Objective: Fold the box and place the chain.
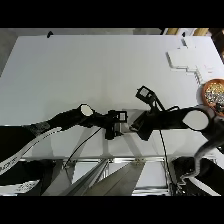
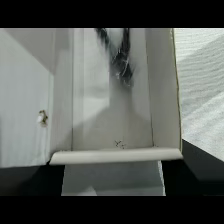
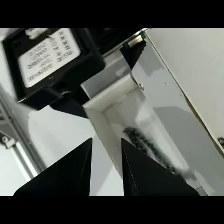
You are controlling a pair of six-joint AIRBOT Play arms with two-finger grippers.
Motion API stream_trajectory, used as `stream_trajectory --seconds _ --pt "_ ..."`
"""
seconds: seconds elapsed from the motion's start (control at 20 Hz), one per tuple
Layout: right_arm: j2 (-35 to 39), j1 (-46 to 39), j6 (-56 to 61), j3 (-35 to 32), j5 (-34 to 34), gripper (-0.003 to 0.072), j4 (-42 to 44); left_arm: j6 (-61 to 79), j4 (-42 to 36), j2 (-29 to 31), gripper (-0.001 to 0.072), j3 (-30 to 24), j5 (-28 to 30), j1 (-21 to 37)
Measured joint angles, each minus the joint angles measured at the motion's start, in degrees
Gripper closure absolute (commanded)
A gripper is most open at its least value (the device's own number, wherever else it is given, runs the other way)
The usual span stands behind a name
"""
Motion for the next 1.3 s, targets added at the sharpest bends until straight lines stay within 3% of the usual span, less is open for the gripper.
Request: stream_trajectory --seconds 0.2,0.35,0.4,0.5,0.55,0.75,1.0,1.3 --pt "0.09 0.52 -0.31 2.05 3.50 0.0442 -2.03 0.00 0.00 0.00 0.0418 0.00 0.02 0.00" --pt "3.58 -1.99 -3.37 3.45 11.19 0.0578 -5.81 0.00 0.00 0.00 0.0418 0.00 0.00 0.02" --pt "4.96 -4.02 -5.90 3.63 14.21 0.0584 -6.93 0.00 0.00 0.00 0.0418 0.00 0.00 0.00" --pt "7.96 -9.73 -12.28 3.54 18.75 0.0558 -8.39 0.00 0.00 0.00 0.0418 0.00 0.02 0.00" --pt "9.35 -13.09 -16.57 3.02 20.06 0.0485 -8.90 0.00 0.00 0.00 0.0418 0.00 0.00 0.00" --pt "12.04 -22.77 -40.24 -1.81 22.27 0.0483 -9.90 0.00 0.00 0.00 0.0418 0.00 0.00 0.00" --pt "12.81 -26.03 -56.46 -11.96 16.33 0.0482 -8.24 0.00 0.02 0.00 0.0418 0.00 0.02 0.02" --pt "12.44 -26.73 -69.59 -19.61 6.47 0.0480 2.25 0.00 0.00 0.00 0.0418 0.00 0.00 0.00"
